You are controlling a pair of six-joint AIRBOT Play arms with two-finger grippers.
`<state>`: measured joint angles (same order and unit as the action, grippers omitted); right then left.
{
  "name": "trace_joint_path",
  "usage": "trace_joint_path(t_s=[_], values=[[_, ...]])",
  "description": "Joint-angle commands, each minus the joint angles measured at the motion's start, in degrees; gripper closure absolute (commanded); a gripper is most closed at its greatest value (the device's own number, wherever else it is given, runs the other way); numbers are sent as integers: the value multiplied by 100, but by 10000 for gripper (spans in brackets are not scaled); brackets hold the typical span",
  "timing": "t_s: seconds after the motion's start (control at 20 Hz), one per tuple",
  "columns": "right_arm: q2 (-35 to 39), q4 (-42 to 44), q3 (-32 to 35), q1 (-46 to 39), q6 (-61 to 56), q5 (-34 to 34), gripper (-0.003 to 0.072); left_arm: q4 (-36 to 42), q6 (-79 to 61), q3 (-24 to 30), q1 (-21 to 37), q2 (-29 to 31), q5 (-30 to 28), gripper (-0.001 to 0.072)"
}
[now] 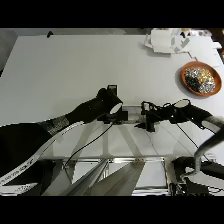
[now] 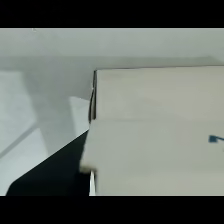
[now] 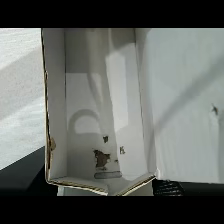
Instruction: Fold the box and place the chain.
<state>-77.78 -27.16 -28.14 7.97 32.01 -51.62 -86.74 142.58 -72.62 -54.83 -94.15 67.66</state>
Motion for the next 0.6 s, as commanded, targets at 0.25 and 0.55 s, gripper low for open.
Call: trace_joint_path(t_s=[0.25,0.55], values=[[2,0,-2,0,-2,-2,348,107,192,-181,-7,-280,289,576],[4,0,-2,0,-2,-2,348,162,446,-199,-13,-291,271,704]])
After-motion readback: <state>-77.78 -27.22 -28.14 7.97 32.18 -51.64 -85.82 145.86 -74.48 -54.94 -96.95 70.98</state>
